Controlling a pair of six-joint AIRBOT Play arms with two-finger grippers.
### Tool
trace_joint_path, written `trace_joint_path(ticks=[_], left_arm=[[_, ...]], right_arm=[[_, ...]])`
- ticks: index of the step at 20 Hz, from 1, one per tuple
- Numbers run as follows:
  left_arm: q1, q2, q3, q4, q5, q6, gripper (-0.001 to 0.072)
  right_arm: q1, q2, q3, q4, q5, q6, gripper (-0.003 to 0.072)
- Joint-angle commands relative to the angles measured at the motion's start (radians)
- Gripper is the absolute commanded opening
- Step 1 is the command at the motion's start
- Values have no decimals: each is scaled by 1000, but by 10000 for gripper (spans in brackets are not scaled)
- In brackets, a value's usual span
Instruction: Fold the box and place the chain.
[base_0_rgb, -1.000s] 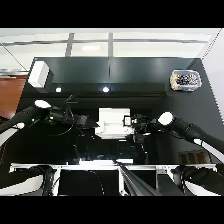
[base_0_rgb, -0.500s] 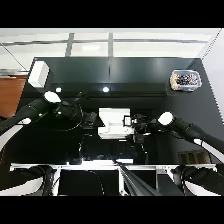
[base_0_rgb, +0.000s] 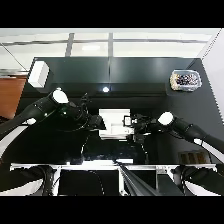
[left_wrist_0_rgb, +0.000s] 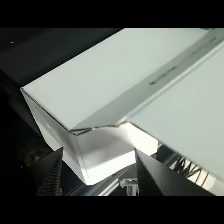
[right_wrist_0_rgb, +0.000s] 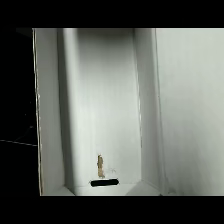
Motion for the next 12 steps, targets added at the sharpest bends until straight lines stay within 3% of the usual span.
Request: trace_joint_path(ticks=[1, 5, 12], left_arm=[[-29, 0, 3, 73, 76, -70, 499], [-58, 0, 3, 147, 158, -126, 498], [-136, 0, 8, 332, 169, -341, 498]], right_arm=[[1, 0, 0, 1, -1, 1, 76], [1, 0, 0, 1, -1, 1, 76], [1, 0, 0, 1, -1, 1, 76]])
